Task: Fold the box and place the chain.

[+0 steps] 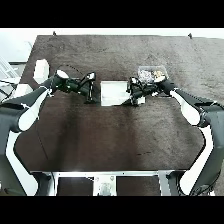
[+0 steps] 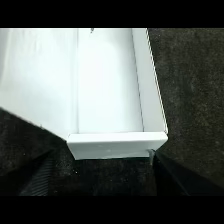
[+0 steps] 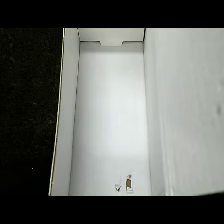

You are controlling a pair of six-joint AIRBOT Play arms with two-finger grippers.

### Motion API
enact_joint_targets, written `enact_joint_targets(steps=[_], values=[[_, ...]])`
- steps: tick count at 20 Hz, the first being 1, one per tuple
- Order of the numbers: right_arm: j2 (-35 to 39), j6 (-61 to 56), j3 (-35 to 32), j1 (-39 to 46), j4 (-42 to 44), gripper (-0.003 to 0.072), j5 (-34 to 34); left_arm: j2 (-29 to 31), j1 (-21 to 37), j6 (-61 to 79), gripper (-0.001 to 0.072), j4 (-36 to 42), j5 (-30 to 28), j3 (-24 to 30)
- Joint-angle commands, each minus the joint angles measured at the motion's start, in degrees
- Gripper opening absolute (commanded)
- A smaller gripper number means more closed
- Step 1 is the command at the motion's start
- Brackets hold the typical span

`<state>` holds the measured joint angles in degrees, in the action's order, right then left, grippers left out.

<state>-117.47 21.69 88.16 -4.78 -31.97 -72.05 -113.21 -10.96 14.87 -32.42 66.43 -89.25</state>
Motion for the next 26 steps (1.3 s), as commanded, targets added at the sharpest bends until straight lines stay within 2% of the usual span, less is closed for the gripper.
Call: enact_joint_targets(steps=[1,26], values=[[0.04,-0.02,-0.02,-0.02,0.02,0.0435,0.00,-0.07,-0.07,0.35,0.0712,1.01,1.09,0.00],[0.04,-0.02,-0.02,-0.02,0.00,0.0435,0.00,-4.81,-2.10,3.69,0.0710,7.82,-3.52,-0.07]])
